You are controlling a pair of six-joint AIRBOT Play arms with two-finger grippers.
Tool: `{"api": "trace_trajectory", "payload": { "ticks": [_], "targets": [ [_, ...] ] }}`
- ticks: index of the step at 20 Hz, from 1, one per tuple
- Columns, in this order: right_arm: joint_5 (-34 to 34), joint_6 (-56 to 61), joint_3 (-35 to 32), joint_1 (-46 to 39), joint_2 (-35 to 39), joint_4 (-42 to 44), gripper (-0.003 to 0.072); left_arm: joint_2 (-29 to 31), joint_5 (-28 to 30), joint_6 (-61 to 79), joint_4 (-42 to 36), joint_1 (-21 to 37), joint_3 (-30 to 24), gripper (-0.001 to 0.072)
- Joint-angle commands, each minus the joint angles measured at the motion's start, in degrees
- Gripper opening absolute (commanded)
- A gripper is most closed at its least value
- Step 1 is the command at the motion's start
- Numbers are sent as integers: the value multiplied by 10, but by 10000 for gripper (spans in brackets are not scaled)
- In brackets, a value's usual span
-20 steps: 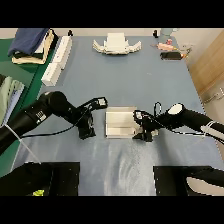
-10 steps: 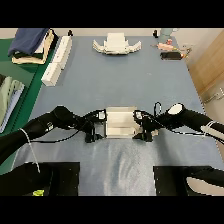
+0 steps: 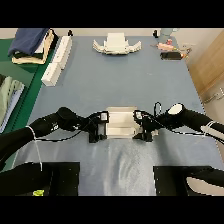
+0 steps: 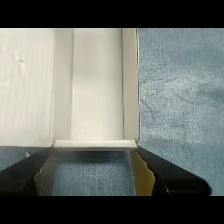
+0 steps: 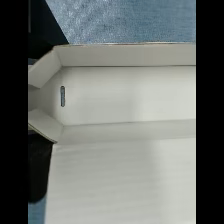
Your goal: Fold the box.
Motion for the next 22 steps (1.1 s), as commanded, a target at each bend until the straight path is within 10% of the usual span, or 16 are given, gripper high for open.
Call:
{"api": "trace_trajectory", "payload": {
  "ticks": [1,22],
  "targets": [
    [0,0,0,0,0,0,562,-12,0,37,-46,-9,3,673],
    [0,0,0,0,0,0,562,-27,0,5,-47,-14,7,640]
  ]
}}
